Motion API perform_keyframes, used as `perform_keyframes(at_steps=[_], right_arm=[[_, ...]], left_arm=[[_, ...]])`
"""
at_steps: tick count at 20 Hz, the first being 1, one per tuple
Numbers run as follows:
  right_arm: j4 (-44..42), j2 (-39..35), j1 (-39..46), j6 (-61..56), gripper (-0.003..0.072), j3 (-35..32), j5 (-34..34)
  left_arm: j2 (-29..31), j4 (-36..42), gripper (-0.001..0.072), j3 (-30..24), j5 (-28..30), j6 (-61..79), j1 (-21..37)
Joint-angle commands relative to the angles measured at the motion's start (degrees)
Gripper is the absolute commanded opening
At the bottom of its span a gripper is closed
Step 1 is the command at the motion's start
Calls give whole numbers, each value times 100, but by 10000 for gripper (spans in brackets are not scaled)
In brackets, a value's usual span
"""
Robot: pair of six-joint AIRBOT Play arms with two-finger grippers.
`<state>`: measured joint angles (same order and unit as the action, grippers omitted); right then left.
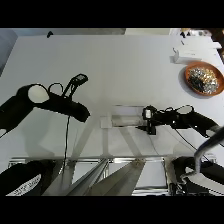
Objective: Fold the box and place the chain.
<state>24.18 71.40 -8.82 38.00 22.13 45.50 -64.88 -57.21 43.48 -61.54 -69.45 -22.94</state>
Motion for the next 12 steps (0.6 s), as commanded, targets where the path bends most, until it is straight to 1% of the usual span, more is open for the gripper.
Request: perform_keyframes(at_steps=[1, 3, 5, 9, 12], right_arm=[[-2, -2, 2, 0, 416, 7, 2], [-2, -2, 2, 0, 416, 7, 2], [-2, -2, 2, 0, 416, 7, 2], [-2, -2, 2, 0, 416, 7, 2], [-2, -2, 2, 0, 416, 7, 2]], left_arm=[[-708, 669, 5, -240, 280, -553, 66], [-1139, 1058, 5, -240, 361, -535, -13], [-1421, 1346, 5, -240, 372, -372, -81], [-1683, 1495, 5, -240, 450, -341, -151], [-1729, 1499, 5, -240, 540, -337, -151]])
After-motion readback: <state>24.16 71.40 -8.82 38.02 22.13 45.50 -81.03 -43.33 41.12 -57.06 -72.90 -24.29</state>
